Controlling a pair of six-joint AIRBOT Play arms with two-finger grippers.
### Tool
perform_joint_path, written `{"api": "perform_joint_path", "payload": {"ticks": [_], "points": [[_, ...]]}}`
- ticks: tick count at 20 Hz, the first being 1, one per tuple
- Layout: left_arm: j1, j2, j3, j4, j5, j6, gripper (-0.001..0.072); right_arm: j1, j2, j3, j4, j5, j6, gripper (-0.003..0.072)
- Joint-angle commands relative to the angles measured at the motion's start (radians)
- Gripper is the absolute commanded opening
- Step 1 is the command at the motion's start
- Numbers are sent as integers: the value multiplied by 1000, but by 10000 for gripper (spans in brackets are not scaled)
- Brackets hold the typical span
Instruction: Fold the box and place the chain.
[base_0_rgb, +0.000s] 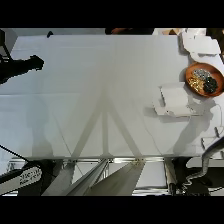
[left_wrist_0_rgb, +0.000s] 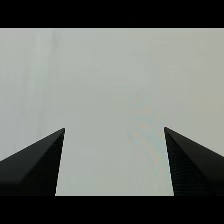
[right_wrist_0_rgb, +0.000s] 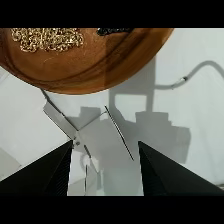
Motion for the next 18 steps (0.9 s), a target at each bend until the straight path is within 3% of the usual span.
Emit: {"api": "perform_joint_path", "payload": {"ticks": [1, 4, 10, 14, 15, 18], "points": [[1, 1, 0, 0, 0, 0, 703, 40, -68, 2, -11, 10, -62, 460], [1, 1, 0, 0, 0, 0, 703, 103, -106, 2, -130, 10, -89, 461], [1, 1, 0, 0, 0, 0, 703, 119, -113, 2, -214, 22, -88, 456], [1, 1, 0, 0, 0, 0, 703, 119, -121, 2, -193, 32, -89, 449], [1, 1, 0, 0, 0, 0, 703, 119, -124, 2, -194, 40, -89, 405], [1, 1, 0, 0, 0, 0, 703, 119, -129, 2, -175, 47, -95, 380]]}}
